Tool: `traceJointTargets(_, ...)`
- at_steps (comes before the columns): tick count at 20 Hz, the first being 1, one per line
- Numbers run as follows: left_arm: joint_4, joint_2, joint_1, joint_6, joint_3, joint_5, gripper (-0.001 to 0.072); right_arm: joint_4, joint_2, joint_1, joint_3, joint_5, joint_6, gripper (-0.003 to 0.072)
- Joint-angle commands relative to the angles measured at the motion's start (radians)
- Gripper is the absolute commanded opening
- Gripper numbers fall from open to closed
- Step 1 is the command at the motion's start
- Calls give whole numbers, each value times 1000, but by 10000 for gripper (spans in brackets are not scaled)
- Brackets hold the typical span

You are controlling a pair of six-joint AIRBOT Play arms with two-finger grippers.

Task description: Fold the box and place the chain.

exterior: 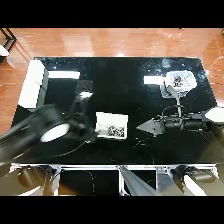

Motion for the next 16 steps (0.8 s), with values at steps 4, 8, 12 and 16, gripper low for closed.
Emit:
traceJointTargets(4,-165,573,260,187,-311,62,577,165,1,72,1,9,201,711)
traceJointTargets(8,-357,601,440,369,-396,66,578,12,1,171,48,-238,389,711)
traceJointTargets(12,-391,445,548,509,-396,145,578,-269,-10,254,276,-427,488,711)
traceJointTargets(16,-628,207,677,743,-359,218,578,-540,-180,265,588,-283,440,713)
